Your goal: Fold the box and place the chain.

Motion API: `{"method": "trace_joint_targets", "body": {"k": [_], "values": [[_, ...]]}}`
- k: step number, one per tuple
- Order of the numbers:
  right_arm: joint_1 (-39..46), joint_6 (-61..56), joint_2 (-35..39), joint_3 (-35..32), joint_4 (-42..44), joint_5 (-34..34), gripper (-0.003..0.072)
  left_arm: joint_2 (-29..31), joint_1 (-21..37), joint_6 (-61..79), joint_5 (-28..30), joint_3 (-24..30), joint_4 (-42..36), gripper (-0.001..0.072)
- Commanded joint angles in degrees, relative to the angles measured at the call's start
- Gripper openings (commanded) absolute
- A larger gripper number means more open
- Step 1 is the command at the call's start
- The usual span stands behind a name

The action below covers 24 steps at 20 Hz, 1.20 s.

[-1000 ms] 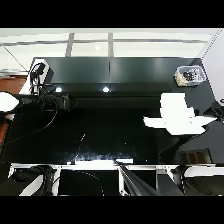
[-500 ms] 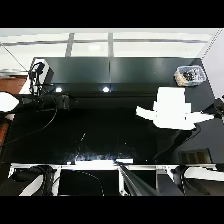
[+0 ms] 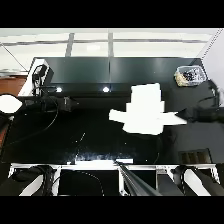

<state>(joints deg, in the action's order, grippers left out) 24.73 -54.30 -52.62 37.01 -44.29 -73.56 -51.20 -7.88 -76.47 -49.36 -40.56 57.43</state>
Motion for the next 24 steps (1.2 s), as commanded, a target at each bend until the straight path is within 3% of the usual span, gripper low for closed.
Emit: {"method": "trace_joint_targets", "body": {"k": [1,4,8,14,20,24], "values": [[-13.33,-2.58,10.19,-11.58,6.01,11.74,0.0048,-0.46,-0.02,1.20,3.28,3.54,-2.67,0.0700],[-27.82,-4.50,11.30,-15.56,5.44,20.31,0.0048,-4.46,0.13,4.57,-0.96,4.35,-5.84,0.0700],[-37.73,-9.25,11.28,-16.37,5.31,30.95,0.0048,-18.97,2.99,21.49,-11.96,2.69,-27.82,0.0700],[-39.45,-10.45,11.28,-16.37,5.27,29.81,0.0048,-31.19,-2.89,36.39,-11.43,-2.51,-32.85,0.0700],[-39.43,-10.45,11.28,-16.37,5.27,29.81,0.0048,-41.03,-4.17,42.88,-23.89,-6.25,-33.11,0.0699],[-39.43,-10.45,11.28,-16.37,5.25,29.18,0.0048,-44.68,-6.84,45.88,-23.96,-7.82,-35.17,0.0687]]}}
